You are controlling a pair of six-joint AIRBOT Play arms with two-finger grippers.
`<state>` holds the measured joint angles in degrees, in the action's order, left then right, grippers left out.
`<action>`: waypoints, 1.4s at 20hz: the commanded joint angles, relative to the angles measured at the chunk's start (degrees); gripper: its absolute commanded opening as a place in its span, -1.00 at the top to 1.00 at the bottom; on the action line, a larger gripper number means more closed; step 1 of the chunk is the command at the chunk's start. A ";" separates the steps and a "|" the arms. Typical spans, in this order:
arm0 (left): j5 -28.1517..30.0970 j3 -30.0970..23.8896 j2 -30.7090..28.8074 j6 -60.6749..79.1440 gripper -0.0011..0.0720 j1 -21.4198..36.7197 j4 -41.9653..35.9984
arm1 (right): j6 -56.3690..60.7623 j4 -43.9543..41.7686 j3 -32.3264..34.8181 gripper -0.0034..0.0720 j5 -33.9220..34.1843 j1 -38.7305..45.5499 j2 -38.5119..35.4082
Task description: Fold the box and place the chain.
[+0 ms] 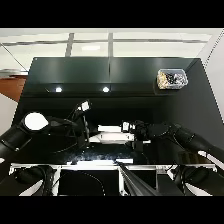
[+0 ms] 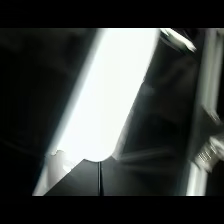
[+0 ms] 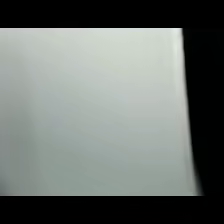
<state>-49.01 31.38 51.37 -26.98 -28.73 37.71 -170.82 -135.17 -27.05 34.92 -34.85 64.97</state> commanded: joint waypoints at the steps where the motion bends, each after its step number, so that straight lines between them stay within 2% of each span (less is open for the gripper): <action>1: 22.05 -1.01 2.19 -0.42 0.88 -4.02 -4.13 | 0.02 -0.02 -0.02 -0.54 0.02 -0.04 0.00; 2: 26.05 -0.98 3.74 -0.44 0.88 -4.63 -4.13 | 0.02 -0.02 -0.02 -0.54 0.02 -0.04 0.00; 4: 28.41 -0.96 7.45 -0.44 0.88 -4.83 -4.11 | 0.02 -0.02 -0.02 -0.54 0.02 -0.04 0.00; 9: 24.46 -0.94 15.34 -0.42 0.88 -4.81 -4.07 | 0.00 0.00 -0.02 -0.54 -0.02 -0.04 0.00; 11: 24.41 -0.72 15.63 -0.28 0.88 -4.79 -2.99 | 0.00 0.00 -0.02 -0.54 -0.02 -0.04 0.00; 14: 21.27 1.42 14.45 -0.35 0.87 -4.31 3.87 | 0.02 0.00 -0.02 -0.54 -0.02 -0.04 0.02; 15: 18.14 2.58 13.16 -0.48 0.73 -3.39 6.69 | 0.02 0.00 -0.02 -0.54 0.00 -0.04 0.00; 16: 15.13 3.54 11.61 -0.50 0.21 -2.21 8.79 | 0.02 0.00 -0.02 -0.54 0.02 -0.04 0.00; 17: 12.09 4.26 9.55 -0.61 -0.46 -0.61 10.23 | 0.02 0.00 -0.02 -0.54 0.00 -0.04 0.00; 18: 9.53 4.46 7.43 -0.81 -0.97 1.07 11.17 | 0.02 -0.02 -0.02 -0.54 0.00 -0.04 0.00; 21: -1.38 4.46 1.53 -0.92 -0.95 6.95 16.11 | 0.02 -0.02 -0.02 -0.54 0.00 -0.04 0.00; 24: -10.93 3.08 0.87 1.16 -0.95 8.50 19.30 | 0.02 0.00 -0.02 -0.54 -0.13 -0.04 0.02; 26: -11.10 0.92 2.10 9.14 -0.94 6.54 19.15 | 0.02 0.00 -0.02 -0.54 -0.17 -0.04 0.02; 28: -6.27 -0.85 3.76 12.74 -0.95 4.17 17.94 | 0.02 0.00 -0.02 -0.54 -0.15 -0.04 0.00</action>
<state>-55.27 32.53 54.17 -20.71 -22.98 55.24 -170.82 -135.15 -27.05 34.85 -34.85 64.97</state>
